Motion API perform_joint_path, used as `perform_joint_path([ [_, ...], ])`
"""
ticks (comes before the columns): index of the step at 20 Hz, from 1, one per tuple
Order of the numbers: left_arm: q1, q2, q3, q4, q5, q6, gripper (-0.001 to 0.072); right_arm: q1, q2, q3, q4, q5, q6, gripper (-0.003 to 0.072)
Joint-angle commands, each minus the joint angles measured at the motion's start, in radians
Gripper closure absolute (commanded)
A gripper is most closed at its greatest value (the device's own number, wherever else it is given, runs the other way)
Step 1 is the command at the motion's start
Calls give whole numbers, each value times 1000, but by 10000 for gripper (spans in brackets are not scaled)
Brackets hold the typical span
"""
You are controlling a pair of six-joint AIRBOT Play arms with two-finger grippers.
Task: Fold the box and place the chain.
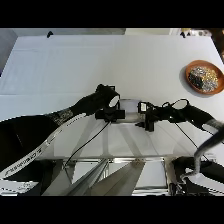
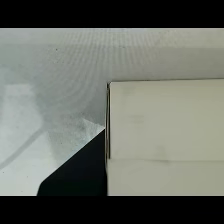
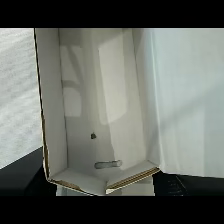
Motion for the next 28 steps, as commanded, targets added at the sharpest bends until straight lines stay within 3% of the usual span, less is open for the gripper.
perform_joint_path([
  [1, 0, -3, 0, -1, 0, 11, 706, 0, 1, 0, 0, 0, 0, 309],
  [2, 0, -3, 0, -5, 0, 13, 701, 0, 1, 0, 0, 0, 0, 309],
  [3, 0, -3, 0, -19, 0, 27, 622, 0, 1, 0, 0, 0, 0, 309],
  [5, 1, 3, 0, -54, -2, 82, 311, 0, 1, 0, 0, 0, 0, 309],
  [6, 4, 10, 0, -66, -6, 97, 282, 0, 1, 0, 0, 0, 0, 309],
  [15, 108, 216, 0, -77, -70, 396, 282, 0, 1, 0, 0, 0, 0, 309],
  [19, 189, 357, -2, -76, -200, 841, 266, 0, 1, 0, 0, 0, 0, 309],
  [20, 210, 393, -15, -82, -209, 1006, 186, 0, 1, 0, 0, 0, 0, 309],
  [22, 250, 468, -94, -93, -163, 1332, 60, 0, 1, 0, 0, 0, 0, 309],
  [25, 319, 548, -312, -232, 20, 1860, 21, 0, 1, 0, 0, 0, 0, 309],
  [28, 378, 518, -496, -481, 195, 2364, 11, 0, 1, 0, 0, 0, 0, 309],
])
